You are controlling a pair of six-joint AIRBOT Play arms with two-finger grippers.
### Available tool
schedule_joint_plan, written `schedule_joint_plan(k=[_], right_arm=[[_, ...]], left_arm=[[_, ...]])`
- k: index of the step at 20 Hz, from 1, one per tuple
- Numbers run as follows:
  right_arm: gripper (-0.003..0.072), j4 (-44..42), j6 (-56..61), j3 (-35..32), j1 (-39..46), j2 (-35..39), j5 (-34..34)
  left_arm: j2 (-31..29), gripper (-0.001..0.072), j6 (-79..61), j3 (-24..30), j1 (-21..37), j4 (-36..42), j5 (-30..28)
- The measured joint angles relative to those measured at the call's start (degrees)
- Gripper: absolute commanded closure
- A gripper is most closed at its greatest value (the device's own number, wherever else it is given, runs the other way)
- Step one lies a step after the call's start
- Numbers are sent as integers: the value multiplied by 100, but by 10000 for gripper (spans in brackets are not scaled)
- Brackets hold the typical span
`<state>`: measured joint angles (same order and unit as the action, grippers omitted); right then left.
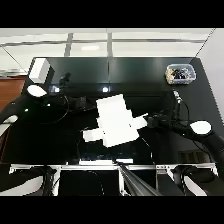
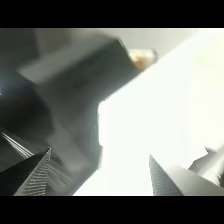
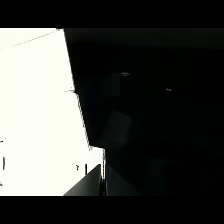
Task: Fold the box and place the chain.
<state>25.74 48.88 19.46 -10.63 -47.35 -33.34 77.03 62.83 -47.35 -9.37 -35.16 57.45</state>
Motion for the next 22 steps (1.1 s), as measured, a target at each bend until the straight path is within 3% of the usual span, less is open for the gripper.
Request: schedule_joint_plan(k=[5,8,10,13,15,18,19,20,21,22], right_arm=[[677,-157,39,-50,-184,11,199],[677,-190,42,-57,-214,13,232],[677,-199,42,-57,-225,13,245],[677,-201,42,-57,-232,13,245],[676,-205,42,-57,-232,13,245],[675,-210,42,-57,-232,13,247],[578,-210,42,-57,-232,11,247],[234,-210,44,-57,-232,13,243],[-4,-203,46,-50,-223,13,243],[-8,-192,61,-17,-195,15,181]], left_arm=[[896,32,-522,-166,-295,603,490],[1303,116,-1012,-409,-616,822,785],[1545,253,-1213,-688,-774,680,1058],[1891,385,-1375,-1139,-879,258,1593],[2098,532,-1432,-1399,-892,17,1912],[2286,648,-1567,-1668,-887,-170,2166],[2321,676,-1620,-1733,-883,-190,2232],[2343,684,-1670,-1790,-879,-225,2291],[2363,685,-1694,-1845,-879,-249,2297],[2367,686,-1709,-1891,-879,-262,2308]])
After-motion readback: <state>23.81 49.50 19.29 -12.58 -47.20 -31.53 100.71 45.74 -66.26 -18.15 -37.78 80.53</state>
